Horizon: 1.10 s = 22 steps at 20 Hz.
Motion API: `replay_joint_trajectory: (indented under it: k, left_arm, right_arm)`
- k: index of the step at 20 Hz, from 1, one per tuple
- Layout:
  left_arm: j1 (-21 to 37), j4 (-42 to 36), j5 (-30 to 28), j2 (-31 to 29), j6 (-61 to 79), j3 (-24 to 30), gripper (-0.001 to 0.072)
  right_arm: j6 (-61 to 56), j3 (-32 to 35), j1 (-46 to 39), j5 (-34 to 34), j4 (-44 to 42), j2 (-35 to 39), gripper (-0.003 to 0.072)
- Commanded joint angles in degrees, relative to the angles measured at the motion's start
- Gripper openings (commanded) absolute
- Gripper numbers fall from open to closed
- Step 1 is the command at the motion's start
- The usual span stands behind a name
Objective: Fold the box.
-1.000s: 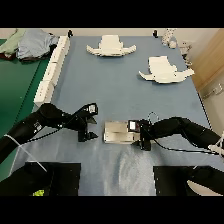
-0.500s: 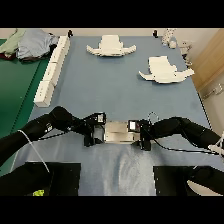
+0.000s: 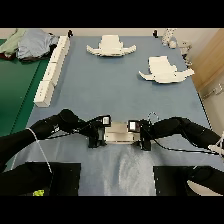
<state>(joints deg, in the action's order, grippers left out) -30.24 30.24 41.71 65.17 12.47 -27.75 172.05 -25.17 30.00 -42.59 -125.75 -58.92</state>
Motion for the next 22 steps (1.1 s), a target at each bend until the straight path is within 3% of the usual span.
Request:
replay_joint_trajectory:
  k: [1, 6, 7, 8, 9, 22]
  left_arm:
    - [-1.2, -0.5, -1.5, 0.8, 0.2, 0.0, 0.0693]
    - [-1.2, -0.5, -2.3, 1.5, 0.2, 0.0, 0.0692]
    - [-1.2, -0.5, -2.4, 1.7, 0.2, 0.0, 0.0662]
    - [-1.2, -0.5, -2.4, 1.9, 1.1, 0.0, 0.0532]
    - [-1.2, -0.5, -2.3, 2.3, 1.9, 0.0, 0.0507]
    - [-1.6, -0.3, -2.1, 2.8, 2.1, 0.0, 0.0507]
  right_arm:
    - [0.0, 0.0, 0.0, 0.1, 0.0, 0.0, 0.0446]
    - [0.0, 0.0, 0.0, 0.1, 0.0, 0.0, 0.0446]
    - [0.0, 0.0, 0.0, 0.1, 0.0, 0.0, 0.0446]
    - [0.0, 0.0, 0.0, 0.1, 0.0, 0.0, 0.0446]
    - [0.0, 0.0, 0.0, 0.1, 0.0, 0.0, 0.0446]
    - [0.0, 0.0, 0.0, 0.1, 0.0, 0.0, 0.0446]
